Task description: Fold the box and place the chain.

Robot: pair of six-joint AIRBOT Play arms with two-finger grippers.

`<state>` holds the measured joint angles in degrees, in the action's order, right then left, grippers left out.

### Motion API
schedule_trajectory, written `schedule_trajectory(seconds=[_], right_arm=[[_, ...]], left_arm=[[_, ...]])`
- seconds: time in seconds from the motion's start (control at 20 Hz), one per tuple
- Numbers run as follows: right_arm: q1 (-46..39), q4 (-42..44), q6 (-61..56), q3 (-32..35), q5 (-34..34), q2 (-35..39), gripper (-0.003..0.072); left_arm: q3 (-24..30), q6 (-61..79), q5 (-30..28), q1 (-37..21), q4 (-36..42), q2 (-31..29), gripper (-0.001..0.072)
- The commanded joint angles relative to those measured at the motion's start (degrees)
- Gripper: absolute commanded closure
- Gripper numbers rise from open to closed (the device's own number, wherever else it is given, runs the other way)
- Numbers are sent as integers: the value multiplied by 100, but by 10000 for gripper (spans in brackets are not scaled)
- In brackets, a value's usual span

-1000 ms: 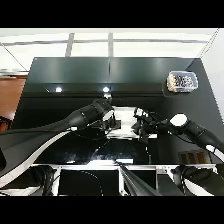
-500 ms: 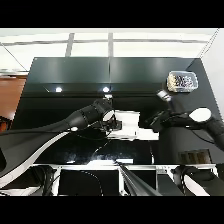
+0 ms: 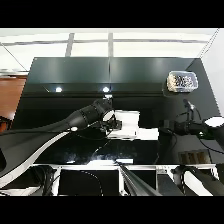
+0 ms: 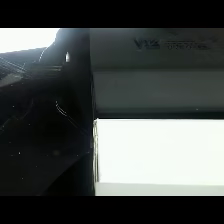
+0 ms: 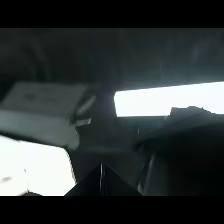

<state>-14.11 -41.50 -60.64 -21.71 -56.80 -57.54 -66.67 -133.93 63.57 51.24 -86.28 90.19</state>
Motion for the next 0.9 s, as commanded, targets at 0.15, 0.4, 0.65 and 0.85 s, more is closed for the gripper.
schedule_trajectory(seconds=[0.15, 0.4, 0.65, 0.85], right_arm=[[568, 216, -162, 153, -114, -597, 679], [1054, 815, 219, 153, -238, -634, 678], [1425, 1290, 433, 109, -175, -634, 678], [1423, 1285, 433, 94, -219, -634, 678]], left_arm=[[-2, -2, 4, -4, 0, -2, 684], [-2, -2, 2, -4, 0, -2, 684], [-2, -2, 4, -4, 0, -2, 684], [-2, -2, 9, -4, 0, -2, 683]])
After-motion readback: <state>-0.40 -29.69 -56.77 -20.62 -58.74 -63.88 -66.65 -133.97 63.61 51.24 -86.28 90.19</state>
